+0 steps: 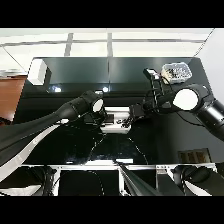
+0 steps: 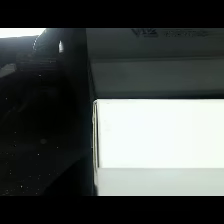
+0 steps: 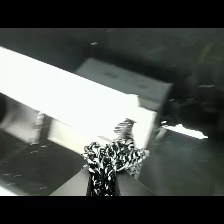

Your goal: Fold the box and place the chain.

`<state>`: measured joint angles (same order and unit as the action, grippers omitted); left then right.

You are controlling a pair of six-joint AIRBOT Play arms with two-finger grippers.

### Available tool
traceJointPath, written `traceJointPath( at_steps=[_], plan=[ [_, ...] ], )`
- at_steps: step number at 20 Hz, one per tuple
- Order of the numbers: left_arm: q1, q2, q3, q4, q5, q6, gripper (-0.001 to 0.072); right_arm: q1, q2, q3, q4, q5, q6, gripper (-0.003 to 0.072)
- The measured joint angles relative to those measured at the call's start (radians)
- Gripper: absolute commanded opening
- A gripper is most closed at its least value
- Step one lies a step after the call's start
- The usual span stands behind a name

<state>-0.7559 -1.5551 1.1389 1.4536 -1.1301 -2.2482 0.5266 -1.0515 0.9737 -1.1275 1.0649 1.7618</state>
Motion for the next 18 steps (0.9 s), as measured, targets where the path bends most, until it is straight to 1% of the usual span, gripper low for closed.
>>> traceJointPath(
  at_steps=[3,6,7,8,9,12,14,18],
  plan=[
    [0.000,0.000,0.000,0.000,0.000,0.000,0.0027,0.011,-0.016,-0.011,0.100,-0.044,-0.029,0.0015],
    [0.000,0.000,0.000,0.000,0.000,0.000,0.0027,0.023,-0.043,-0.016,0.153,-0.076,-0.045,0.0019],
    [0.000,0.000,0.000,0.000,0.000,0.000,0.0027,0.026,-0.053,-0.016,0.161,-0.083,-0.050,0.0105],
    [0.000,0.000,0.000,0.000,0.000,0.000,0.0027,0.027,-0.060,-0.018,0.168,-0.086,-0.052,0.0298],
    [0.000,0.000,0.000,0.000,0.000,0.000,0.0026,0.029,-0.064,-0.018,0.174,-0.092,-0.056,0.0315],
    [0.000,0.000,0.000,0.000,0.000,0.000,0.0027,0.023,-0.071,-0.018,0.181,-0.089,-0.079,0.0314],
    [0.000,0.000,0.000,0.000,0.000,0.000,0.0026,-0.006,-0.060,-0.018,0.181,-0.063,-0.104,0.0314],
    [0.000,-0.005,0.001,0.000,-0.004,0.000,0.0027,-0.110,0.010,-0.018,0.136,0.033,-0.144,0.0313]
  ],
)
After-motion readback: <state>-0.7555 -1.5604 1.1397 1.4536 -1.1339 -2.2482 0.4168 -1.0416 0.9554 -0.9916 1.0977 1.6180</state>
